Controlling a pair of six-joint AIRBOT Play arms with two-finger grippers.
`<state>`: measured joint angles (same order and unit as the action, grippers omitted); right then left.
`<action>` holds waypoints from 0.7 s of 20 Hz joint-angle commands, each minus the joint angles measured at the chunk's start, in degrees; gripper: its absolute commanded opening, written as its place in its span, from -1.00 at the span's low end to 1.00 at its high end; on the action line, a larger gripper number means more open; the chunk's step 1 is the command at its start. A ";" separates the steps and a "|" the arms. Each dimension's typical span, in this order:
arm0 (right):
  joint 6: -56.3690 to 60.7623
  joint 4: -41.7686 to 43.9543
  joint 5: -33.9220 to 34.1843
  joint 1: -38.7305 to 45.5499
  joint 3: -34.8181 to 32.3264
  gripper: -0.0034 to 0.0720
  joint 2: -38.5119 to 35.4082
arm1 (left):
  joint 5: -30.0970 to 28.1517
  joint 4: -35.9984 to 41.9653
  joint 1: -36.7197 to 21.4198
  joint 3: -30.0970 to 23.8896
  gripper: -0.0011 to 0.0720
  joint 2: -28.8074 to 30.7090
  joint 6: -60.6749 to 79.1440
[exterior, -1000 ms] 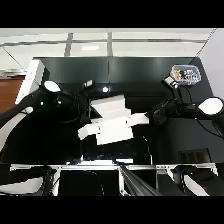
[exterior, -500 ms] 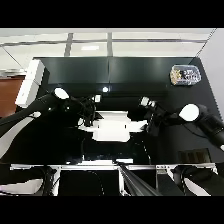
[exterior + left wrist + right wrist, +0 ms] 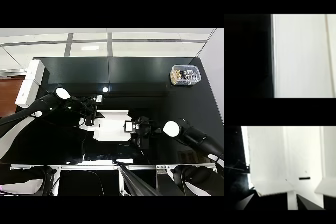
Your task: Fold the box and place the chain.
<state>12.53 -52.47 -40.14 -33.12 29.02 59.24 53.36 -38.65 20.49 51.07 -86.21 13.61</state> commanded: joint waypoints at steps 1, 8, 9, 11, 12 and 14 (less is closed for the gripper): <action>-7.06 8.33 4.11 -1.77 -0.35 0.64 2.54 | -0.26 -0.28 0.00 0.04 -0.90 -0.02 0.07; -8.07 7.17 8.35 0.07 4.22 0.64 2.03 | -0.28 -0.31 0.00 0.04 -0.90 -0.02 0.00; -8.07 7.23 7.43 1.25 5.11 0.64 2.03 | -0.31 -0.28 0.00 0.04 -0.90 -0.02 0.00; -8.09 7.23 7.17 3.04 5.62 0.64 2.03 | -0.26 -0.31 0.00 0.04 -0.90 -0.02 -0.04; -8.09 7.21 7.13 3.78 5.62 0.64 2.03 | -0.28 -0.31 0.00 0.04 -0.90 -0.02 -0.11; -8.24 7.48 6.60 5.31 5.62 0.64 2.12 | -0.26 -0.28 0.00 0.04 -0.90 -0.02 -0.11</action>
